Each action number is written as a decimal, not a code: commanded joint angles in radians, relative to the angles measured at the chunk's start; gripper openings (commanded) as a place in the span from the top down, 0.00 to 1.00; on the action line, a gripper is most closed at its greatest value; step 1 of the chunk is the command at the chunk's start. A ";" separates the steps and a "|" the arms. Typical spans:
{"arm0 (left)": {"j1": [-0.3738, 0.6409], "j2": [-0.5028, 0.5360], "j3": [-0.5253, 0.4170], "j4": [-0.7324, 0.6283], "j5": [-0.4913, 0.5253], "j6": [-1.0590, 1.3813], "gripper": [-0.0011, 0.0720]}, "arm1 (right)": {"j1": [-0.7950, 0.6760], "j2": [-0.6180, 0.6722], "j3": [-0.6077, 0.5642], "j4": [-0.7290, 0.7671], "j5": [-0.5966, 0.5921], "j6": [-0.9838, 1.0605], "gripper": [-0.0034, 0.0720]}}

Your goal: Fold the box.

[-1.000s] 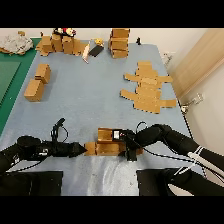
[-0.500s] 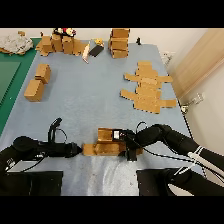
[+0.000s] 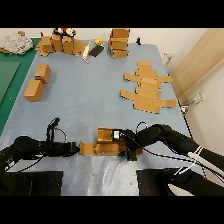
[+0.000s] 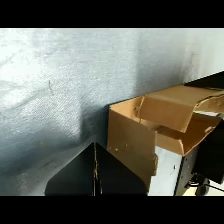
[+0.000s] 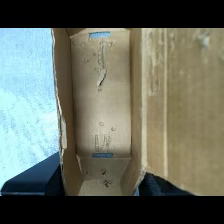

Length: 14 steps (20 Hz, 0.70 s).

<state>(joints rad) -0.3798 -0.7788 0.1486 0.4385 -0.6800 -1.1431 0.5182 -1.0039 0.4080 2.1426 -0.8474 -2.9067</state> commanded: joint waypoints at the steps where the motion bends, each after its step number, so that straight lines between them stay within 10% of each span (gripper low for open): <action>1: -0.002 -0.047 0.019 -0.021 -0.012 0.030 0.97 | 0.001 0.000 0.000 0.000 0.000 0.000 0.30; 14: -0.124 -0.119 0.081 -0.057 0.018 0.054 0.97 | 0.001 0.000 0.000 0.000 0.000 0.000 0.30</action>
<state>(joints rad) -0.4938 -0.9176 0.2199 0.3893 -0.6670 -1.0901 0.5182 -1.0039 0.4080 2.1422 -0.8474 -2.9067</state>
